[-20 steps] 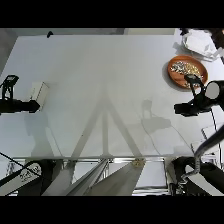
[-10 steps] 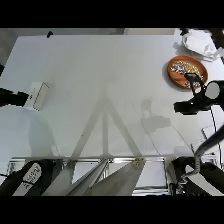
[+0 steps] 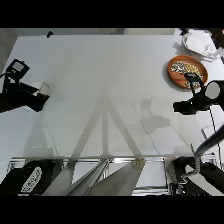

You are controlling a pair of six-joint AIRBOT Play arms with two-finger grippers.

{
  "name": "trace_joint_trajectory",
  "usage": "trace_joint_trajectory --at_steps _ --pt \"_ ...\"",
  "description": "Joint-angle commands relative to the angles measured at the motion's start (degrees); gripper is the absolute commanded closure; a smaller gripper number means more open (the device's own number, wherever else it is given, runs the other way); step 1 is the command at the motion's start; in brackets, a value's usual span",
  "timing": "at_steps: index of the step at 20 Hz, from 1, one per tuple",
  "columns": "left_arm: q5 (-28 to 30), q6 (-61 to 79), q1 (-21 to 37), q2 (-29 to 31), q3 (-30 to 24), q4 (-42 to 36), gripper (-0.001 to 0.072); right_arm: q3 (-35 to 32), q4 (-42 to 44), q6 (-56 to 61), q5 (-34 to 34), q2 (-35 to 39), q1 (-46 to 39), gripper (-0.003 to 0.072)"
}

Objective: Fold the box and place the chain.

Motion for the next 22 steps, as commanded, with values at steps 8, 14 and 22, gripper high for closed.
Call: trace_joint_trajectory --at_steps 8,14,22 --pt "-15.9 -4.7 -5.5 -6.1 0.0 -6.7 0.0702 0.0 0.0 0.0 0.0 0.0 0.0 0.0673" --pt "-15.6 -4.7 -5.5 -10.9 0.0 -7.4 0.0702 0.0 0.0 0.0 0.0 0.0 0.0 0.0673" --pt "-15.3 -4.7 -5.5 -12.9 0.0 -7.6 0.0701 0.0 0.0 0.0 0.0 0.0 0.0 0.0673"
